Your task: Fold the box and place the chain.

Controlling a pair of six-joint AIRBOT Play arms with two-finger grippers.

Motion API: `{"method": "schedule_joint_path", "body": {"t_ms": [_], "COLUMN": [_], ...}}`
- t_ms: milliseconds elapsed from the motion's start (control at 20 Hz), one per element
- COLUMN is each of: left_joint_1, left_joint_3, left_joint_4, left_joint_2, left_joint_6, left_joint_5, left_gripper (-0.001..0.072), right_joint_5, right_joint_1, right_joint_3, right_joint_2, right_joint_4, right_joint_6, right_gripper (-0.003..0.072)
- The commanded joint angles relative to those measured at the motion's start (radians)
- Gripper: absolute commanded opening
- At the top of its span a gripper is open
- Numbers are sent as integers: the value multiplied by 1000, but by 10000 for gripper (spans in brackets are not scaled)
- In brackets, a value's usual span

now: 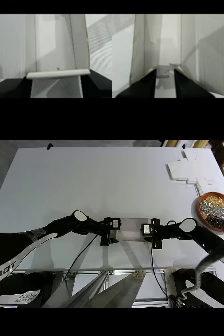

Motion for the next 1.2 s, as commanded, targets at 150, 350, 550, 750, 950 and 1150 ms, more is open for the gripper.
{"method": "schedule_joint_path", "body": {"t_ms": [150,350,550,750,950,1150], "left_joint_1": [-1,-1,-1,-1,-1,-1], "left_joint_3": [-1,-1,-1,-1,-1,-1], "left_joint_4": [-1,-1,-1,-1,-1,-1], "left_joint_2": [0,0,0,0,0,0], "left_joint_6": [0,0,0,0,0,0], "left_joint_5": [1,1,1,1,1,1], "left_gripper": [209,209,209,208,209,209], "right_joint_5": [-2,-2,37,46,48,-40], "right_joint_1": [1,1,1,1,1,1], "right_joint_3": [0,0,1,1,1,1], "right_joint_2": [-35,-27,20,121,266,406], "right_joint_4": [88,11,-201,-285,-287,-455], "right_joint_6": [-48,64,172,285,399,823], "right_gripper": [408,208,17,17,17,17]}}
